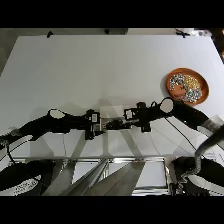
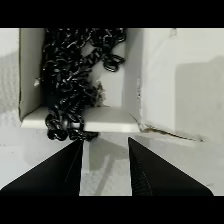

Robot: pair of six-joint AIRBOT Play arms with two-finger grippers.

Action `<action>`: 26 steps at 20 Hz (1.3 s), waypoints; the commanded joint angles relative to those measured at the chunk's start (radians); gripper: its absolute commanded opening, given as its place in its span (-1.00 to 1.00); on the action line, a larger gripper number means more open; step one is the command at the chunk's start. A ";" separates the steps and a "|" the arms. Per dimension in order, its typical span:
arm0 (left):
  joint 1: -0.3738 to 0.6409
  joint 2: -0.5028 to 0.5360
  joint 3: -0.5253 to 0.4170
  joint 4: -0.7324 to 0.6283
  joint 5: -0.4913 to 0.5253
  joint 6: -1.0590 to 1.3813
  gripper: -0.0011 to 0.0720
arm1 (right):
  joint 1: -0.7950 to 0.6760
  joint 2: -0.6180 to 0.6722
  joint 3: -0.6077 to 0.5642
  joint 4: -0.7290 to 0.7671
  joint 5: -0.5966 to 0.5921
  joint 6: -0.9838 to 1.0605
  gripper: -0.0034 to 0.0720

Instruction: Fold the box and place the chain.

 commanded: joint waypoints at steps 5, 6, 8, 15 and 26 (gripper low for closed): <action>0.000 0.000 0.000 0.000 0.000 0.000 -0.66 | 0.007 -0.010 -0.007 0.022 0.061 -0.010 -0.08; 0.000 0.000 0.000 0.000 0.000 0.000 -0.66 | 0.014 -0.010 -0.012 0.023 0.061 -0.010 -0.08; 0.000 0.000 0.000 0.000 0.000 0.000 -0.66 | 0.025 -0.011 -0.025 0.049 0.053 -0.010 -0.08; 0.000 0.000 0.000 0.000 0.000 0.000 -0.66 | 0.026 -0.030 -0.028 0.061 0.027 -0.009 -0.36; 0.000 0.000 0.000 0.000 0.000 0.000 -0.66 | -0.020 0.070 -0.028 -0.103 0.015 0.002 -0.89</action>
